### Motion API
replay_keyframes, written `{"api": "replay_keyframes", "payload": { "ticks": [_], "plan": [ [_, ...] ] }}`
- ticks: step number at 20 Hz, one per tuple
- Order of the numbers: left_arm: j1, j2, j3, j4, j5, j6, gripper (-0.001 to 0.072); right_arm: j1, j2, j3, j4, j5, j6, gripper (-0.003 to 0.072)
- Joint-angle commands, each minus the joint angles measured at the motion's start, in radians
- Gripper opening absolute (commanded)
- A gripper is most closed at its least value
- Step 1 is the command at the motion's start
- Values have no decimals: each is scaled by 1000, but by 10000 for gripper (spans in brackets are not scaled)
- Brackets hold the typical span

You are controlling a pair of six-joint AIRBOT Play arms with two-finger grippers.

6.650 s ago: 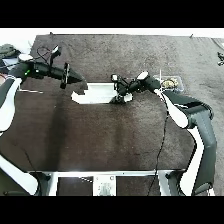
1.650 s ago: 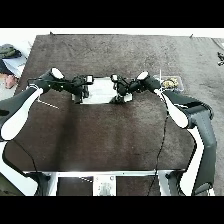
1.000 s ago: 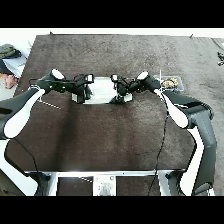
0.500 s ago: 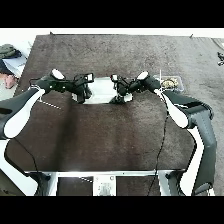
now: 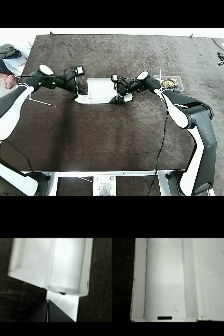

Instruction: Fold the box and place the chain.

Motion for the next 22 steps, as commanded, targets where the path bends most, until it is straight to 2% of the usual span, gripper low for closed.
{"api": "replay_keyframes", "payload": {
  "ticks": [1,3,6,11,15,19,22],
  "plan": [
    [8,105,0,-31,74,-187,9,0,0,0,0,0,0,387],
    [35,160,0,11,83,-387,8,0,0,0,0,0,0,387],
    [129,173,-8,48,48,-650,9,0,0,0,0,1,0,387],
    [238,167,-117,53,10,-885,10,0,0,0,0,0,0,387],
    [240,88,-133,42,-104,-949,10,0,0,0,0,0,0,387],
    [237,30,-138,2,-109,-984,10,0,0,0,0,0,0,387],
    [199,-9,-138,-13,-117,-987,10,0,0,0,0,0,0,387]
  ]
}}
